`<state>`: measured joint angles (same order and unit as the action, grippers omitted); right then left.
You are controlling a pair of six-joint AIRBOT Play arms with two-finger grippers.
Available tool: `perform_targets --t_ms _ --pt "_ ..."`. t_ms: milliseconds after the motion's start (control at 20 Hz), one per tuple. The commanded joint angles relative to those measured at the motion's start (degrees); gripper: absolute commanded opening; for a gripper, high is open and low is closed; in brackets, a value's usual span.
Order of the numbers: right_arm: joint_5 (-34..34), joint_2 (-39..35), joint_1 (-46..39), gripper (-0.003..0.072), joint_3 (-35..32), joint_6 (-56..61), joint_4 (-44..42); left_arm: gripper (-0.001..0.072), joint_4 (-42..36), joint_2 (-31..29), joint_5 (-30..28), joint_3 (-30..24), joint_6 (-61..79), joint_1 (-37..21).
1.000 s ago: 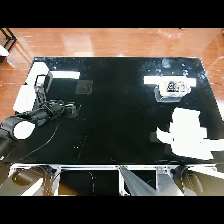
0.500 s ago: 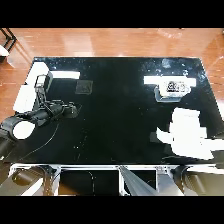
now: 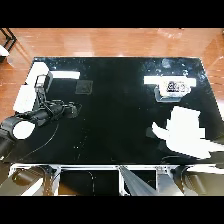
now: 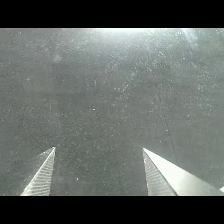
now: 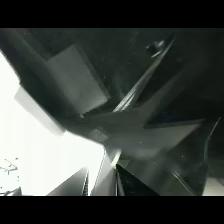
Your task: Fold the box and place the chain.
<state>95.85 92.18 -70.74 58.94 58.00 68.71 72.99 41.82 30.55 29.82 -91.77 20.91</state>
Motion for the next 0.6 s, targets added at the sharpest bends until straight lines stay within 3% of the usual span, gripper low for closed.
perform_targets --t_ms 0,100,150,200,550 --pt "1.6 0.0 0.1 0.0194 -1.4 -1.1 -2.4 0.0641 0.0 0.0 0.0 0.0 0.0 0.0" --pt "2.2 -0.1 0.2 0.0161 -2.1 -1.4 -3.6 0.0641 0.0 0.0 0.0 0.0 0.0 0.0" --pt "2.6 -0.3 0.5 0.0040 -2.3 -1.7 -4.0 0.0640 0.0 0.0 0.0 0.0 0.0 0.0" --pt "2.8 -0.4 0.9 0.0017 -2.4 -1.9 -4.4 0.0640 0.0 0.0 0.0 0.0 0.0 0.0" --pt "2.5 -3.6 9.3 0.0018 -5.2 -4.3 -9.7 0.0641 0.0 0.0 0.0 0.0 0.0 0.0"
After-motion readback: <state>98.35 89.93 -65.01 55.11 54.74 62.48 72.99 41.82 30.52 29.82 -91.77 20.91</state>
